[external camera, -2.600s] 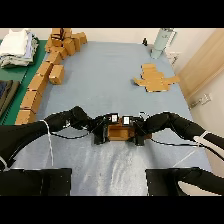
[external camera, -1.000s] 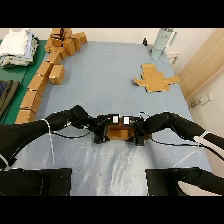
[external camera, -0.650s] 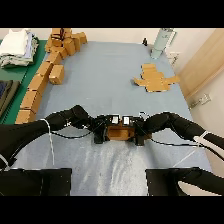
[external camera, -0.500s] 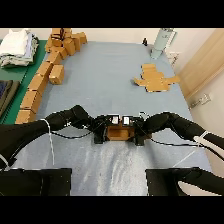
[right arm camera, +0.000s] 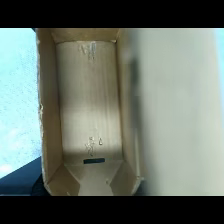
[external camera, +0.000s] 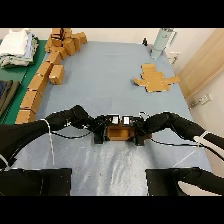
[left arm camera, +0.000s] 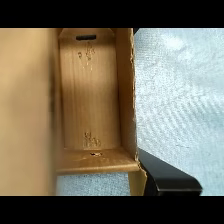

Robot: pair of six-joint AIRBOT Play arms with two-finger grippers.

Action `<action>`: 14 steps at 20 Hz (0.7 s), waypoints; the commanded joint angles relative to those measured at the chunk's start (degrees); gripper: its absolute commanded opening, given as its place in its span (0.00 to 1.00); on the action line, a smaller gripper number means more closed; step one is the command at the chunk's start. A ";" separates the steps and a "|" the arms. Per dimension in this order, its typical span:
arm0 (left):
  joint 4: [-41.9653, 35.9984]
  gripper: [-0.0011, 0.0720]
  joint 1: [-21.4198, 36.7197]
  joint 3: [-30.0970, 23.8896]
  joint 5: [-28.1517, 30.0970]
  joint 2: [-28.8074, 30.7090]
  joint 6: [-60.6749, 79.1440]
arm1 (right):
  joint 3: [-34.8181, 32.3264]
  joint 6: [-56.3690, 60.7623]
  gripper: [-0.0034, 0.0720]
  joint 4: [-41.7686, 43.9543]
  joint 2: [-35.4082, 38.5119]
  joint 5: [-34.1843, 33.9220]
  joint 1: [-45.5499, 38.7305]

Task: Fold the box.

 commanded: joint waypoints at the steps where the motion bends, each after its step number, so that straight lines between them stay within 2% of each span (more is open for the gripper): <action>1: 0.00 0.52 0.02 0.04 0.20 0.04 -0.07 | -0.02 0.02 0.82 0.02 -0.04 0.02 0.02; 3: 0.00 0.52 0.02 0.04 0.20 0.04 -0.07 | -0.02 0.02 0.82 0.00 -0.04 0.02 0.02; 4: 0.00 0.63 0.02 0.04 0.20 0.04 -0.07 | -0.02 0.02 0.82 0.02 -0.04 0.00 0.02; 5: 0.00 0.84 0.02 0.04 0.22 0.04 -0.39 | -0.02 0.00 0.82 0.02 -0.04 0.00 0.02; 10: 0.02 0.86 0.02 0.04 0.20 0.04 -1.62 | -0.02 0.02 0.82 0.02 -0.04 0.00 0.04; 11: 0.02 0.98 0.02 0.04 0.20 0.04 -1.90 | -0.02 0.00 0.82 0.00 -0.04 0.00 0.02; 14: 0.02 0.98 0.11 0.07 0.15 0.17 -2.93 | -0.02 0.02 0.82 0.00 -0.04 0.00 0.04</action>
